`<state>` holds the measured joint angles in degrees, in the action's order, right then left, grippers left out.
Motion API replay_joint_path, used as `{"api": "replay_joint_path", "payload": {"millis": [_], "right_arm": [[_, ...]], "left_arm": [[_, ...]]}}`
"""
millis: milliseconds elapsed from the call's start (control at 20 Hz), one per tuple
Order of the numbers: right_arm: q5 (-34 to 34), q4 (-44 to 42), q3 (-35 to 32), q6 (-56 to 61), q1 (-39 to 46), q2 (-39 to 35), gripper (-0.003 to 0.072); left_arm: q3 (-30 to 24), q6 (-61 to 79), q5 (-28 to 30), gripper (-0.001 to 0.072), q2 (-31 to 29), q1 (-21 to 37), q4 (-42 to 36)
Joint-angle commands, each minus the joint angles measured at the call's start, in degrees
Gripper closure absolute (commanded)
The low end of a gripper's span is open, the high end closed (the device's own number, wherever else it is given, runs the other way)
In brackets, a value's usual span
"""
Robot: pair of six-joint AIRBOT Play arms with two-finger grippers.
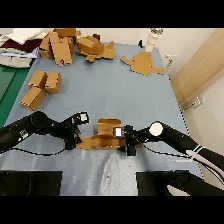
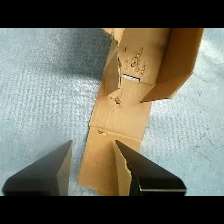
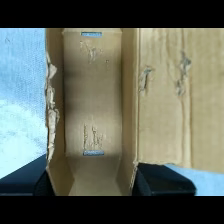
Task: Fold the box.
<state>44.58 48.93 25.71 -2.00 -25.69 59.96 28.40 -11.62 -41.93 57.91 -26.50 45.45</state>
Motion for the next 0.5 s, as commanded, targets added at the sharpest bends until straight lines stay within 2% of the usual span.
{"api": "replay_joint_path", "payload": {"millis": [0, 250, 400, 450], "right_arm": [[-0.04, 1.03, 0.04, 0.02, -0.02, -0.02, 0.0177], [0.0, 0.98, 0.04, 0.0, -0.02, -0.04, 0.0177], [-0.02, 0.98, 0.04, 0.02, -0.02, -0.04, 0.0177], [-0.02, 0.96, 0.04, 0.0, -0.02, -0.04, 0.0177]], "left_arm": [[-0.02, -0.31, -0.09, 0.0288, -0.02, 0.07, 0.0], [-0.02, 0.37, -1.6, 0.0287, -0.02, -0.24, -0.02], [-0.02, 0.96, -2.58, 0.0279, -0.04, -4.55, -0.22], [-0.02, 2.64, -1.77, 0.0144, -0.02, -6.49, -0.22]]}}
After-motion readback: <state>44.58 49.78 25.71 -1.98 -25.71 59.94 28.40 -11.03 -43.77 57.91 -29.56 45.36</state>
